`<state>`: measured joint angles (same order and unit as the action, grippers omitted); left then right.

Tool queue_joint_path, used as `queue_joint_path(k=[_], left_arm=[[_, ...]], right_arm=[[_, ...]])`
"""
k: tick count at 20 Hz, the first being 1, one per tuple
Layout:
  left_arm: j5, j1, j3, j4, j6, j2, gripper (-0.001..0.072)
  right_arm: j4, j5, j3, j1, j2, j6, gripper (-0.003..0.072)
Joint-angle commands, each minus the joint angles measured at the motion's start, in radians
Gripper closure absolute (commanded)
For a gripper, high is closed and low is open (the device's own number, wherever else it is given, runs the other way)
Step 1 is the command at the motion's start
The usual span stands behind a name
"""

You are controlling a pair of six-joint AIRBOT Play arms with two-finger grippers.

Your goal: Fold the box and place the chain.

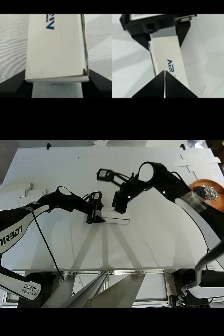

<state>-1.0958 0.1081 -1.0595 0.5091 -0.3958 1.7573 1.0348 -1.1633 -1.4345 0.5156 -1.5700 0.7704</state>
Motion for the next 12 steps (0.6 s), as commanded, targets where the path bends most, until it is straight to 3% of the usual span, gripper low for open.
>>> queue_joint_path(k=[1, 8, 12], left_arm=[[0.0, -0.001, 0.0, 0.001, 0.0, -0.001, 0.0245], [0.0, -0.001, 0.0, 0.001, 0.0, -0.001, 0.0245], [0.0, -0.001, 0.0, 0.001, 0.0, -0.001, 0.0245]], right_arm=[[-0.13, 0.002, 0.01, -0.045, -0.024, 0.223, 0.0672], [-0.375, 0.127, 0.243, -0.039, -0.062, 0.249, 0.0673], [-0.383, 0.161, 0.291, -0.016, -0.062, 0.242, 0.0673]])
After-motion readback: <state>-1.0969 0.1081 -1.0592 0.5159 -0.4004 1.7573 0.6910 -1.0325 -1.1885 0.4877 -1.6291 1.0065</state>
